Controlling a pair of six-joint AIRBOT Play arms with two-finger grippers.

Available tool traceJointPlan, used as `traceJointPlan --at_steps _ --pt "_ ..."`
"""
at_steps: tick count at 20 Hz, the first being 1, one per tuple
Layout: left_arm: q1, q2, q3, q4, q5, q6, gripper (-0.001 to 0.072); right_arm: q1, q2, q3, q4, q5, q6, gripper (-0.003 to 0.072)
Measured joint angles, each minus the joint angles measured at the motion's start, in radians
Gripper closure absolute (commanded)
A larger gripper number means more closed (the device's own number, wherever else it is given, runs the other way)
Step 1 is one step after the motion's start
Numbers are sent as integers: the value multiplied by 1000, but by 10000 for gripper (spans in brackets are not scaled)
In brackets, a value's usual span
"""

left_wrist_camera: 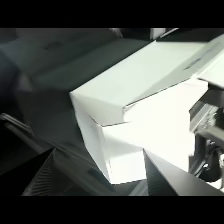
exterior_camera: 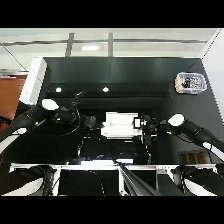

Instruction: Fold the box and place the chain.

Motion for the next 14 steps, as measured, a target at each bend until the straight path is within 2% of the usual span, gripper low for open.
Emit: traceJointPlan --at_steps 5,10,11,12,14 --pt "-122 0 56 91 81 -176 85 0 0 0 0 -3 0 213" --pt "-200 0 113 212 111 -380 99 0 0 0 0 -4 0 213" --pt "-210 0 121 232 111 -413 185 0 0 0 0 -4 0 213" --pt "-219 0 130 248 111 -443 220 0 0 0 0 -4 0 213" --pt "-233 0 142 272 112 -487 220 0 0 0 0 -4 0 213"
